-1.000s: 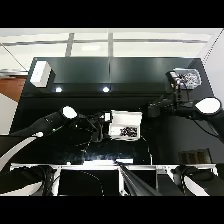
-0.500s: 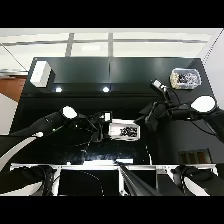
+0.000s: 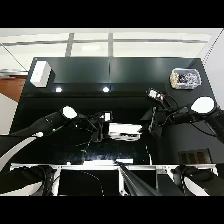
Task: Fold the box and place the chain.
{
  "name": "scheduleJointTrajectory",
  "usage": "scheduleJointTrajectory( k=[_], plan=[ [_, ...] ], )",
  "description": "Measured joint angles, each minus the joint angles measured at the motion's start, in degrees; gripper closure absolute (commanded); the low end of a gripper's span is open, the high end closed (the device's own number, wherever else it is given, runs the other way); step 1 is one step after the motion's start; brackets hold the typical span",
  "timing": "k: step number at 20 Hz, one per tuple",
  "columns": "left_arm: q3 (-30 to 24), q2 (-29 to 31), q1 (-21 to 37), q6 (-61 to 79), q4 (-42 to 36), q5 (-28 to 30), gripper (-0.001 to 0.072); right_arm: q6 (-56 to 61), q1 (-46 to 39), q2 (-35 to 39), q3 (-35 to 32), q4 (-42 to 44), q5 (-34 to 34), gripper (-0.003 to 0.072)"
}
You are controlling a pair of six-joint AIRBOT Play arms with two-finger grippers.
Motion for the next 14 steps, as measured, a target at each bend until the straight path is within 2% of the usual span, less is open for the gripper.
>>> scheduleJointTrajectory(
  k=[6, 14],
  plan=[
    [0.0, 0.0, 0.0, 0.0, 0.0, -0.02, 0.0235, -2.93, 3.23, -0.48, -0.15, -2.73, -0.7, -0.0012],
    [0.0, 0.0, 0.0, -0.11, 0.0, -0.02, 0.0235, -3.37, 8.24, -1.31, -0.15, -7.72, -7.19, -0.001]
  ],
)
